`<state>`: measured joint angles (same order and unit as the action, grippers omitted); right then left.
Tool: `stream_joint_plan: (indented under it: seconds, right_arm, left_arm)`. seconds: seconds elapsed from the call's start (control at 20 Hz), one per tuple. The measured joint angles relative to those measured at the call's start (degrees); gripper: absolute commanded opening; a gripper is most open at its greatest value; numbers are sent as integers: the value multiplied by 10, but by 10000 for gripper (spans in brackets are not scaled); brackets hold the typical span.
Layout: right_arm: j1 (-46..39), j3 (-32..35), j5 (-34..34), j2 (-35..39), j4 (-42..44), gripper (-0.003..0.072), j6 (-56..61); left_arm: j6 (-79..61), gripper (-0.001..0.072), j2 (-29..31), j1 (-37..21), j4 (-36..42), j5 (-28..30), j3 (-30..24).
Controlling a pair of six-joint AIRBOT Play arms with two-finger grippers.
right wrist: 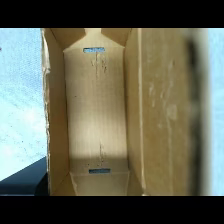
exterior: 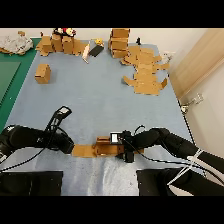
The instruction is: Fold the box.
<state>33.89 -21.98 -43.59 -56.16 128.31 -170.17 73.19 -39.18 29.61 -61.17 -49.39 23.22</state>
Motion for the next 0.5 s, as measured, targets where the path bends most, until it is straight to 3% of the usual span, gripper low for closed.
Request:
stream_joint_plan:
  seconds: [0.3, 0.5]
  right_arm:
    - [0, 0, 0, 0, 0, 595, 0]
    - [0, 0, 0, 0, 0, 595, 0]
  left_arm:
    - [129, 11, 6, -21, -11, -35, -27]
    - [138, 11, 6, -24, 38, -25, -59]
